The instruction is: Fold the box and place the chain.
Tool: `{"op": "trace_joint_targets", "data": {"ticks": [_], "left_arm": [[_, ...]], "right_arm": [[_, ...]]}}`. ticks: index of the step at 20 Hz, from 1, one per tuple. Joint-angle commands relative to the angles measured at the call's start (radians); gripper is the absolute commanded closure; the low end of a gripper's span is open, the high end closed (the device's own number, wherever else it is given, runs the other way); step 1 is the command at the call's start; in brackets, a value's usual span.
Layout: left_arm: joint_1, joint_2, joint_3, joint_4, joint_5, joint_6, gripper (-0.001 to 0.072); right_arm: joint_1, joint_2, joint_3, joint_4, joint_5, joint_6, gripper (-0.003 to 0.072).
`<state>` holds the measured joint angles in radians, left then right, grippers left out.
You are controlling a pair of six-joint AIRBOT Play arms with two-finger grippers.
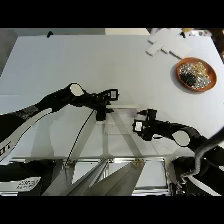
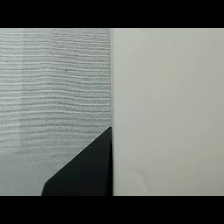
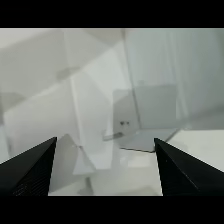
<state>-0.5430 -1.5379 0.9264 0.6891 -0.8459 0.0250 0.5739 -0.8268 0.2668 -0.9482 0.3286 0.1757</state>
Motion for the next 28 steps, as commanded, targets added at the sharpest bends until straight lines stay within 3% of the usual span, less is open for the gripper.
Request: {"op": "trace_joint_targets", "data": {"ticks": [1, 4, 11, 17, 23, 28], "left_arm": [[-0.001, 0.0, 0.0, 0.0, 0.0, 0.0, 0.0699], [-0.001, 0.0, 0.0, 0.0, 0.0, 0.0, 0.0699], [-0.001, 0.0, 0.0, 0.0, 0.0, 0.0, 0.0699], [-0.001, 0.0, 0.0, 0.0, 0.0, 0.0, 0.0699], [-0.001, 0.0, 0.0, 0.0, 0.0, 0.0, 0.0699], [-0.001, 0.0, 0.0, 0.0, 0.0, 0.0, 0.0699]], "right_arm": [[-0.047, 0.002, 0.027, -0.002, 0.039, -0.002, -0.0008], [0.024, 0.03, 0.003, -0.027, 0.101, 0.009, -0.0008], [0.124, 0.086, -0.063, -0.058, 0.071, 0.011, -0.0007], [0.125, -0.011, -0.072, -0.099, -0.111, 0.01, -0.0005], [0.109, -0.043, -0.064, -0.098, -0.169, 0.007, -0.0005], [0.009, -0.043, 0.025, -0.09, -0.138, 0.007, -0.0005]]}}
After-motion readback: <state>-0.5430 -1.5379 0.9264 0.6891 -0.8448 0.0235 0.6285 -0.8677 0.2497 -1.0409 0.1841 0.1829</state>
